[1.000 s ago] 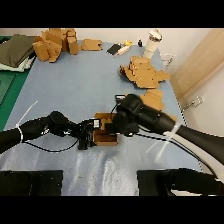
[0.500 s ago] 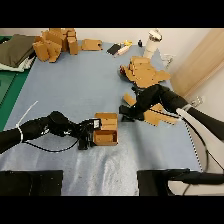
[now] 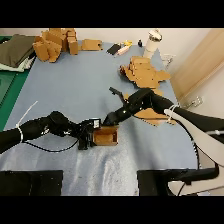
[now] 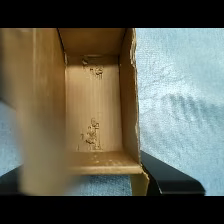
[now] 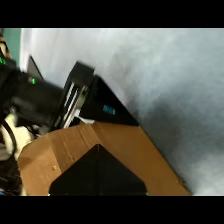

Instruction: Fold the box.

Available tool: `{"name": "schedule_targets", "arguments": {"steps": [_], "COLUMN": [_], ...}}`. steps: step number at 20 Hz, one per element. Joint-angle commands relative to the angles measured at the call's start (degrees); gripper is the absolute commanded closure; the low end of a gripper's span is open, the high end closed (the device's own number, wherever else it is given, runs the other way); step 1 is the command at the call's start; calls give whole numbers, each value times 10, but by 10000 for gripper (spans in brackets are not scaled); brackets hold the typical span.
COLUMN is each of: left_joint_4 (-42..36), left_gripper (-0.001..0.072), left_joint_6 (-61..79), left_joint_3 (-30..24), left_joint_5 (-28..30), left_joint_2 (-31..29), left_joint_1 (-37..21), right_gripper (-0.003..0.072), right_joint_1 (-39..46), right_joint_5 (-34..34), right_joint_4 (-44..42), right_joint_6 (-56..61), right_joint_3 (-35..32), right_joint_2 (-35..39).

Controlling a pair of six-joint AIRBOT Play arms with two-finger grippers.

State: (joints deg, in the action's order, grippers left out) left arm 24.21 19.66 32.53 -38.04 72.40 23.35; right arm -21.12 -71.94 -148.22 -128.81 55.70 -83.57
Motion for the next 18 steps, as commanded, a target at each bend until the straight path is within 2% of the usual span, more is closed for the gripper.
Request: {"name": "schedule_targets", "arguments": {"steps": [1, 7, 10, 13, 18], "left_joint_4": [0, 0, 0, 0, 0], "left_gripper": [257, 257, 257, 257, 257], "left_joint_6": [0, 0, 0, 0, 0], "left_joint_3": [0, 0, 0, 0, 0], "left_joint_5": [0, 0, 0, 0, 0], "left_joint_2": [0, 0, 0, 0, 0], "left_joint_1": [0, 0, 0, 0, 0], "right_gripper": [684, 683, 683, 683, 682], "right_joint_1": [-64, -182, -235, -274, -314], "right_joint_5": [86, 249, 309, 331, 362], "right_joint_4": [87, 217, 303, 400, 534], "right_joint_6": [-47, -47, -9, 32, 33], "right_joint_3": [-56, -148, -167, -180, -237], "right_joint_2": [86, 211, 258, 308, 373]}}
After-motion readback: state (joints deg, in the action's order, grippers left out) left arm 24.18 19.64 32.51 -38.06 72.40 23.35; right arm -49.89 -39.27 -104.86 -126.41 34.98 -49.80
